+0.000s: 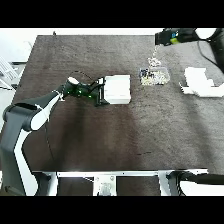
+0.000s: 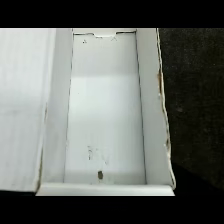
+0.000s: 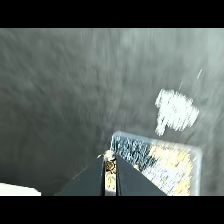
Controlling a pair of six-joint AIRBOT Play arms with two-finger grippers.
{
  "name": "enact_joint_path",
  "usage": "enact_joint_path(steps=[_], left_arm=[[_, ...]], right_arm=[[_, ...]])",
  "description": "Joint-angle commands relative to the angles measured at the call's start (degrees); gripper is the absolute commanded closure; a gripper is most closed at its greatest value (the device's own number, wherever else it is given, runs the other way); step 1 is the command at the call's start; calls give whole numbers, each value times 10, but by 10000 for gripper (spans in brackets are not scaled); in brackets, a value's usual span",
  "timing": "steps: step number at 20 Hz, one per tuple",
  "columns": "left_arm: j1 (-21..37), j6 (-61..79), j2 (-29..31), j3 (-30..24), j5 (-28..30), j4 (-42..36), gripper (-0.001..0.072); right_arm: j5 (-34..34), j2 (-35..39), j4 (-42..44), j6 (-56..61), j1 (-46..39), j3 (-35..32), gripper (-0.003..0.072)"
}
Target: Fold the box and place the chain.
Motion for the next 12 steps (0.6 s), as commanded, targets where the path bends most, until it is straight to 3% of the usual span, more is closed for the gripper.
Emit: enact_joint_path(steps=[1, 6, 12], left_arm=[[0, 0, 0, 0, 0, 0, 90], [0, 0, 0, 0, 0, 0, 90], [0, 0, 0, 0, 0, 0, 90]], right_arm=[[4, 77, -67, 3, 50, 0, 677], [30, 132, -101, 1, 122, 0, 677], [65, 138, -101, 2, 174, -10, 677]])
